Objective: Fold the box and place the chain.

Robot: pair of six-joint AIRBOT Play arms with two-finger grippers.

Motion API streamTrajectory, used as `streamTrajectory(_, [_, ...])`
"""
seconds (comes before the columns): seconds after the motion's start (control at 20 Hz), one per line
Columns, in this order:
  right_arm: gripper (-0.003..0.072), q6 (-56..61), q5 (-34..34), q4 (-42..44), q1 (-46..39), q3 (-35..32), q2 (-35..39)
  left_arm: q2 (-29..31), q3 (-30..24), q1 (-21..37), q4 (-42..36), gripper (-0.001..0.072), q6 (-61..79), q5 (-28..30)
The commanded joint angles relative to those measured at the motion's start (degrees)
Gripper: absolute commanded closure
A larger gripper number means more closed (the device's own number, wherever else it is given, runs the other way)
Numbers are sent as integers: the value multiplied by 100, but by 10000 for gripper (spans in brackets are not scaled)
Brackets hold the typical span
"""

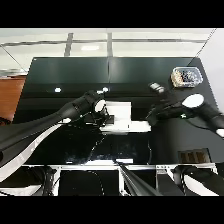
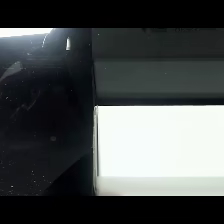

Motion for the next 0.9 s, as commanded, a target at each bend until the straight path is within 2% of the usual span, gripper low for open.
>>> streamTrajectory(0.0, [672,2479,358,-717,-1652,-70,264,-4,0,4,-2,679,-2,-11])
streamTrajectory(0.1, [672,3464,-190,-678,-2201,-629,234,-4,0,2,-2,679,-2,-11])
streamTrajectory(0.15, [672,3510,-208,-509,-2260,-876,166,-4,0,2,0,679,-2,-9])
streamTrajectory(0.3, [672,2583,208,579,-1812,-1307,-313,-4,0,2,-2,679,-2,-9])
streamTrajectory(0.4, [672,2194,291,1257,-1169,-1316,-678,-4,0,2,-2,679,-2,-9])
streamTrajectory(0.5, [671,1954,-55,1816,-455,-1309,-850,-4,0,2,-2,679,-2,-9])
streamTrajectory(0.6, [671,1681,-319,1934,-11,-1152,-852,-4,0,2,-2,679,-2,-13])
streamTrajectory(0.75, [668,1646,-7,1853,17,-754,-850,-4,0,2,-2,679,-2,-13])
streamTrajectory(0.8, [532,1650,155,1755,-15,-638,-850,-4,0,2,-4,679,-2,-11])
streamTrajectory(0.85, [254,1655,299,1690,-33,-557,-850,-4,0,2,-2,679,-2,-11])
